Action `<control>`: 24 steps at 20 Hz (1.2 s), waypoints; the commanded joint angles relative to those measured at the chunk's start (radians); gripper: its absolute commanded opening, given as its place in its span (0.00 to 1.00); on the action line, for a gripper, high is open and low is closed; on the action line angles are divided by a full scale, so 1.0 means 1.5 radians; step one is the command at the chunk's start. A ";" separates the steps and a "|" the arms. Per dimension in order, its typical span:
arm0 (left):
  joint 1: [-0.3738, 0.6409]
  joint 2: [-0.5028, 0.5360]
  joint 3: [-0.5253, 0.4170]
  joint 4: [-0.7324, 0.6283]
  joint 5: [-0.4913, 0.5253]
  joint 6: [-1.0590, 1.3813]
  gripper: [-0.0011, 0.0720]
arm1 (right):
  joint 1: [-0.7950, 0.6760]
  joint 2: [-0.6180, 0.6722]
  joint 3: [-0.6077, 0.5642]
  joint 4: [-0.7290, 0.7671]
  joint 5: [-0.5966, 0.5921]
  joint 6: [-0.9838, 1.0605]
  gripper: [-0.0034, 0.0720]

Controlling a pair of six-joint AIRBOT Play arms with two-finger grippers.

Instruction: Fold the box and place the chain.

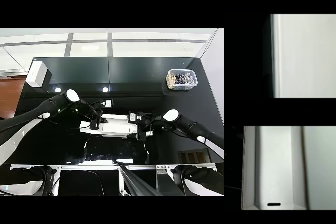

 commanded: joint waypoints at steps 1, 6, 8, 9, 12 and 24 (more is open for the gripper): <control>0.000 -0.001 0.001 0.000 0.000 0.000 0.05 | 0.001 -0.002 0.000 -0.020 -0.006 0.023 0.98; 0.000 -0.001 0.001 0.000 0.000 0.000 0.05 | 0.008 -0.003 0.000 -0.045 -0.013 0.048 0.98; 0.000 -0.001 0.001 0.000 0.000 0.000 0.05 | 0.018 -0.004 0.000 -0.061 -0.020 0.055 0.98; 0.000 -0.001 0.001 0.000 0.000 0.000 0.05 | 0.020 -0.005 0.000 -0.063 -0.025 0.061 0.98; 0.000 -0.001 0.001 0.000 0.000 -0.001 0.05 | 0.020 -0.005 0.000 -0.063 -0.027 0.063 0.98; 0.036 0.109 0.001 0.179 -0.022 -0.307 0.93 | 0.020 -0.005 0.000 -0.063 -0.024 0.062 0.57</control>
